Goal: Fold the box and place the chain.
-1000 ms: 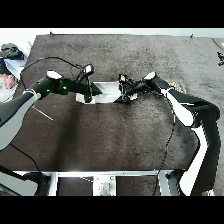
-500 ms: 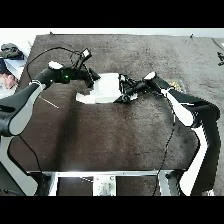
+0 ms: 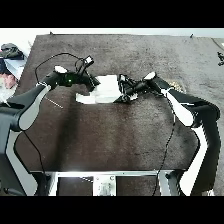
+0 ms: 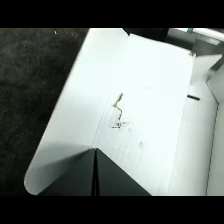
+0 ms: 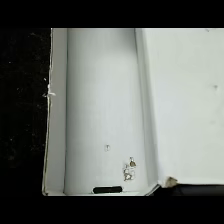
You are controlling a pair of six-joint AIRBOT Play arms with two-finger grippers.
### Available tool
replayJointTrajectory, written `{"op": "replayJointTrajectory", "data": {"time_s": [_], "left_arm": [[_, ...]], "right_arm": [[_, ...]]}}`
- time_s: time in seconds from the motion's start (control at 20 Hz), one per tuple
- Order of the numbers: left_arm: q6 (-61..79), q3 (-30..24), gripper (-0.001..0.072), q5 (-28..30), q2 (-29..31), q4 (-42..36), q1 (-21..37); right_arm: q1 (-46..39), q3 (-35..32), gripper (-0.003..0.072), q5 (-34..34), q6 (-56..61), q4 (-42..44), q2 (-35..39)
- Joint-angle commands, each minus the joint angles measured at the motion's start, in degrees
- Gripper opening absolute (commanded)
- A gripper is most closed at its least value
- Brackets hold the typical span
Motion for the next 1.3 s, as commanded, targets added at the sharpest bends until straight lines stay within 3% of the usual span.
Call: {"op": "replayJointTrajectory", "data": {"time_s": [0.0,0.4,0.6,0.75,0.95,1.0,1.05,1.1,1.25], "left_arm": [[-0.15,0.02,0.0009,-0.09,-0.85,2.86,-0.7],[2.8,1.77,0.0009,-0.42,0.02,2.78,0.5],[4.59,3.41,0.0007,-4.55,5.01,2.05,4.07],[4.66,3.41,0.001,-10.62,9.2,5.97,5.35],[4.31,2.97,0.0015,-21.62,9.62,15.65,4.96],[4.28,2.56,0.0212,-22.34,9.6,18.43,4.72],[4.07,1.73,0.0529,-21.62,9.6,20.22,4.48],[3.76,0.63,0.0658,-20.13,9.6,21.31,4.24],[3.67,-3.06,0.0659,-13.92,9.46,23.54,2.62]], "right_arm": [[0.02,0.02,0.0372,-0.07,-0.04,0.0,0.0],[0.02,0.02,0.0371,-0.07,-0.04,0.0,0.0],[0.02,0.02,0.0372,-0.04,-0.04,0.0,0.0],[0.02,0.02,0.0371,-0.07,-0.04,0.0,0.0],[0.02,0.02,0.0372,-0.04,-0.04,0.0,0.0],[0.02,0.02,0.0372,-0.04,-0.04,0.0,0.0],[0.02,0.02,0.0371,-0.04,-0.04,0.0,0.0],[0.02,0.02,0.0372,-0.04,-0.04,0.0,0.0],[0.02,0.02,0.0372,-0.07,-0.04,0.0,0.0]]}}
